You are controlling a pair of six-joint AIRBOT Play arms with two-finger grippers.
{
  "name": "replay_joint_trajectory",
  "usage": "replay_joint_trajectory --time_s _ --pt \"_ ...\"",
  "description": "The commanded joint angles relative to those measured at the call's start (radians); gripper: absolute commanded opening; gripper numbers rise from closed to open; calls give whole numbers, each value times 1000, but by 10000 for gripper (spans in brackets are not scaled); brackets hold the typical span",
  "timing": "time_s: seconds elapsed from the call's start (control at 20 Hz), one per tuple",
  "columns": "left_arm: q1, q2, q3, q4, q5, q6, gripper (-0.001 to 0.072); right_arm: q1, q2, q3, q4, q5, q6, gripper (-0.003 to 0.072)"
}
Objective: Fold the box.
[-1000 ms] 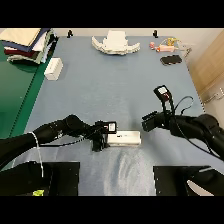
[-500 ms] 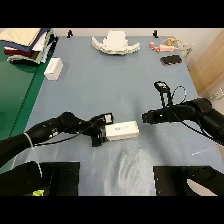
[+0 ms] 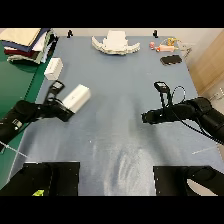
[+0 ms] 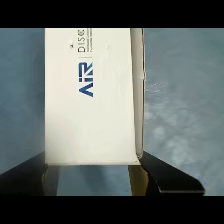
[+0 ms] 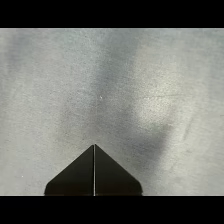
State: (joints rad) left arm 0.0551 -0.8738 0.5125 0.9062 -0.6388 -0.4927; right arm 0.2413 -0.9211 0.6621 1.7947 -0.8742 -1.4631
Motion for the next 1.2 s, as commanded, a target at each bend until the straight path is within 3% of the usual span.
replay_joint_trajectory --time_s 0.0,0.1,0.2,0.5,0.7,1.0,1.15 --pt "290 -29 34 35 12 -54 472 0 0 1 0 -2 1 5" --pt "373 -105 80 35 11 -54 472 0 0 1 0 -2 1 5" --pt "389 -203 148 34 19 -54 472 0 0 1 0 -2 1 5" --pt "348 -546 417 -88 138 -55 472 -1 0 1 0 -2 1 5" --pt "275 -772 676 -98 143 -74 472 0 0 1 0 -2 1 5" --pt "262 -1037 1029 -95 62 -156 472 0 0 1 0 -2 1 5" --pt "262 -1103 1106 -95 -1 -156 472 0 0 1 0 -2 1 5"
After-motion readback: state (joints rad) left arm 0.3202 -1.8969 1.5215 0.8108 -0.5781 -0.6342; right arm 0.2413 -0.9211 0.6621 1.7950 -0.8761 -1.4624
